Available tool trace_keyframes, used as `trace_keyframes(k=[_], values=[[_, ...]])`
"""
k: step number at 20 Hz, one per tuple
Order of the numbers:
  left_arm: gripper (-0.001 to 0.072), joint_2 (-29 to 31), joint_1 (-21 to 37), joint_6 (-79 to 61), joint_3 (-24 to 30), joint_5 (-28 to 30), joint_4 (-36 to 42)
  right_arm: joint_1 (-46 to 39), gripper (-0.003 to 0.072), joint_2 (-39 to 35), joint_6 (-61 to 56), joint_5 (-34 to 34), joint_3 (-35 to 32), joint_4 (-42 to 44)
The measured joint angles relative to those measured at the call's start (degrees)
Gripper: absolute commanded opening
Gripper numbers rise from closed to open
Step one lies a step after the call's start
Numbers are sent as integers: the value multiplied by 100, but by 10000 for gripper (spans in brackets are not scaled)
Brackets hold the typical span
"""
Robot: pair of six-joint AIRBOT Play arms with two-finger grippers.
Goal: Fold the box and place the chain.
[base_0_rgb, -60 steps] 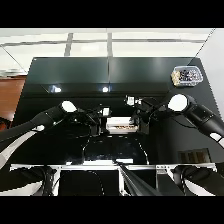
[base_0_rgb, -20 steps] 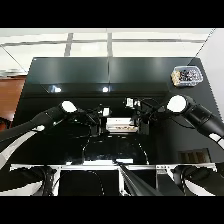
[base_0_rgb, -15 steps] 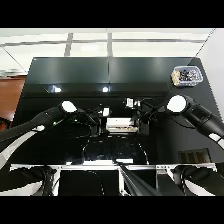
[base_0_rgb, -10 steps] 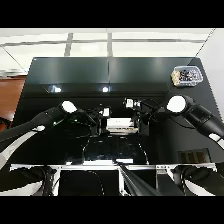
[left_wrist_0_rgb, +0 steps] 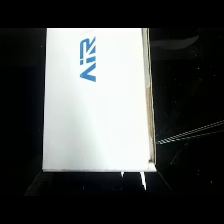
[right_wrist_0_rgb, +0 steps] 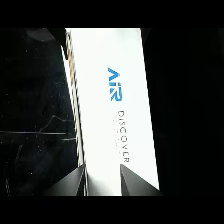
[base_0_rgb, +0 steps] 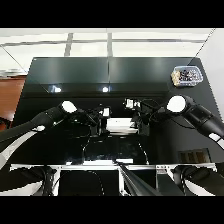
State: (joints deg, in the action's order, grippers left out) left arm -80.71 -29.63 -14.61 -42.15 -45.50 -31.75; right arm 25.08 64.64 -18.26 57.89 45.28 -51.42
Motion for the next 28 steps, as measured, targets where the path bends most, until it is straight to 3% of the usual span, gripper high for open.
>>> trace_keyframes(k=[10, 13, 14, 15, 18, 23, 28], values=[[508, 0, 0, 4, 0, 0, 2, 0, 276, -33, -33, 129, -87, -109], [508, 0, 0, 7, 0, 0, 0, -140, 274, -197, -903, 146, 46, -114], [508, 0, 0, 7, 0, 0, 2, -243, 192, -240, -1412, 170, 70, -74], [508, 0, 0, 9, 0, -2, 2, -330, 1, -267, -1858, 227, 57, 26], [508, 0, 0, 9, 0, -2, 2, -492, 13, -293, -2798, 334, -216, 785], [508, 0, 0, 7, 0, 0, 2, -573, 14, 13, -3399, 50, -688, 2481], [508, 0, 0, 7, 0, 0, 0, -588, 14, 503, -3825, -278, -804, 2583]])
